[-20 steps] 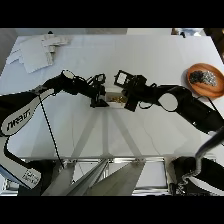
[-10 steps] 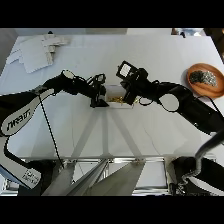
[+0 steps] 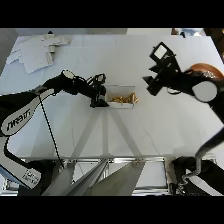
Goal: Fold the box and place the chain.
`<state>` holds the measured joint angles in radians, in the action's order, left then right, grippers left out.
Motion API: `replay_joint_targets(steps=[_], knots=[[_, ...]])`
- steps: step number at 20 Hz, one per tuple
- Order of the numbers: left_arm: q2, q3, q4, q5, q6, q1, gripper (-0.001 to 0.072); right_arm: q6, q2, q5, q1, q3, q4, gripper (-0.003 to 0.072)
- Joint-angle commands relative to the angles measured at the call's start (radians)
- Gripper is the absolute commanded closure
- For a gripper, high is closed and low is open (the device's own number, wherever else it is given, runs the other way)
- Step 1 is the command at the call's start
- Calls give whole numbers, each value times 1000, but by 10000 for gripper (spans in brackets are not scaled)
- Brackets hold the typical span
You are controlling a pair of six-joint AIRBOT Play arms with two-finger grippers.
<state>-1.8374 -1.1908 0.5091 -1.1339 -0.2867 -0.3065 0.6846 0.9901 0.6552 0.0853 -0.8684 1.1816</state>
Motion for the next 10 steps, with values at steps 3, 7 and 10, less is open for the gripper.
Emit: replay_joint_targets(steps=[3, 7, 10], knots=[[0, 0, 0, 0, 0, -1, 293, -353, 235, 252, -173, 0, -229, 217], [0, 0, 0, 0, 0, -1, 293, -349, 445, 238, -138, -40, -247, 218], [0, 0, 0, 0, 0, -1, 293, -380, 517, 224, -88, -87, -247, 207]])
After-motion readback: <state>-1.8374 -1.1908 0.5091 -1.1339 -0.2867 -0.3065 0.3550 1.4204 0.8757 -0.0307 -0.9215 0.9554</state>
